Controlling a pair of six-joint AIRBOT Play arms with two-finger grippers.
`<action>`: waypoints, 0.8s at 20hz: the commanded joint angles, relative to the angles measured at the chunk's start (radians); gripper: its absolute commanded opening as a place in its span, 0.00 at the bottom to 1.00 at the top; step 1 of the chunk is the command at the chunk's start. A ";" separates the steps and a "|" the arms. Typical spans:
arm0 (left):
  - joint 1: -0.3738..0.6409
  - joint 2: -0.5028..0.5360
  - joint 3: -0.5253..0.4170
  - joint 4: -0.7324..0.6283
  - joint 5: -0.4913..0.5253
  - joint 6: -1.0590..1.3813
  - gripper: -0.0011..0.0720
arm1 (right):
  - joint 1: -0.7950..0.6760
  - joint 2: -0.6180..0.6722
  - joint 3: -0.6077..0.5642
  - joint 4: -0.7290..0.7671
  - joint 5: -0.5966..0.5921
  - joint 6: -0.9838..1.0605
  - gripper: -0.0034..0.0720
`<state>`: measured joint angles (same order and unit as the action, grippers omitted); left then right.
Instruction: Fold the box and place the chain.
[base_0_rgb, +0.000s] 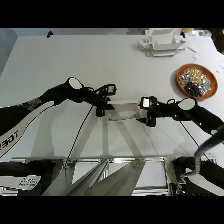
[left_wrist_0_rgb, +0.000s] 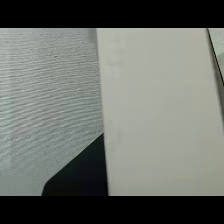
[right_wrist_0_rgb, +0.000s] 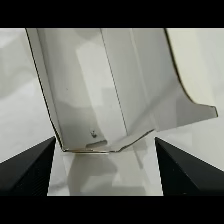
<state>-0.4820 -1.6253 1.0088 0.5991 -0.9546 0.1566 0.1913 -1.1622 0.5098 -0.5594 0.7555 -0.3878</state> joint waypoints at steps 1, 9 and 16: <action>0.000 0.000 0.000 0.000 0.000 0.000 0.03 | -0.035 -0.066 0.018 0.090 0.056 -0.145 0.96; 0.000 0.000 0.000 0.000 0.000 0.000 0.03 | -0.044 -0.201 0.083 0.084 0.121 -0.145 0.95; 0.000 0.000 0.000 0.000 0.000 0.000 0.03 | -0.014 -0.223 0.083 0.085 0.154 -0.141 0.89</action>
<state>-0.4816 -1.6253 1.0088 0.5991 -0.9550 0.1574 0.1680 -1.3773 0.5915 -0.4713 0.8803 -0.5312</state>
